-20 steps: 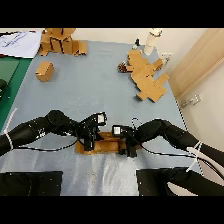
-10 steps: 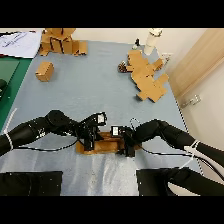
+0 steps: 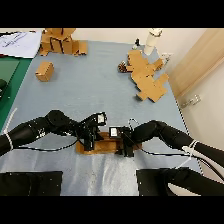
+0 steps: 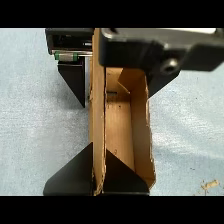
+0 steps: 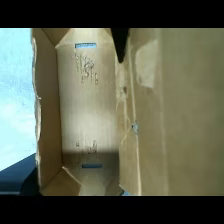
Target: Fold the box.
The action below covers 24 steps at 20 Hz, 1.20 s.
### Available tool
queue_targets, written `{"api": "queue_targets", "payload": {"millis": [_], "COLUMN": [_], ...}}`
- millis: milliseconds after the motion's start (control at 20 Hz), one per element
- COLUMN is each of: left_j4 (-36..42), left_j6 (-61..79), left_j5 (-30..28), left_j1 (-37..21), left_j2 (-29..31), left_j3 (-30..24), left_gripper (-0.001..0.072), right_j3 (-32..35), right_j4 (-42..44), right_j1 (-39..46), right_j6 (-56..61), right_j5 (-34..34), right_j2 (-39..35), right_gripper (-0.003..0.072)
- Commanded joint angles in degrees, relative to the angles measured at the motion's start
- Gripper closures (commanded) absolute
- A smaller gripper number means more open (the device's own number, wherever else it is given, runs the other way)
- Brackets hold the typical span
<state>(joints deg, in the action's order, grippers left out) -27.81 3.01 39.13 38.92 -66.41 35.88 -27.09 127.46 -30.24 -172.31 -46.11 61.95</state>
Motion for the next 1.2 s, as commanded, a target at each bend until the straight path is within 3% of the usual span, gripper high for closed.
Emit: {"api": "queue_targets", "payload": {"millis": [0,50,100,1150], "left_j4": [0.0,0.0,0.0,0.2], "left_j6": [0.0,0.0,0.0,0.0], "left_j5": [0.0,0.0,0.0,0.0], "left_j1": [0.0,0.0,0.0,0.0], "left_j2": [0.0,0.0,0.0,0.0], "left_j3": [0.0,0.0,0.0,0.0], "left_gripper": [0.0697,0.0697,0.0697,0.0697], "right_j3": [0.0,0.0,0.0,0.0], "right_j4": [-0.6,-0.6,-0.9,-0.5], "right_j1": [-0.1,-0.1,-0.1,-0.1], "right_j6": [0.2,0.2,0.2,0.2], "right_j5": [-0.4,-1.5,-1.9,-2.2], "right_j2": [0.1,0.1,0.1,0.1], "right_gripper": [0.0103,0.0258,0.0276,0.0276]}}
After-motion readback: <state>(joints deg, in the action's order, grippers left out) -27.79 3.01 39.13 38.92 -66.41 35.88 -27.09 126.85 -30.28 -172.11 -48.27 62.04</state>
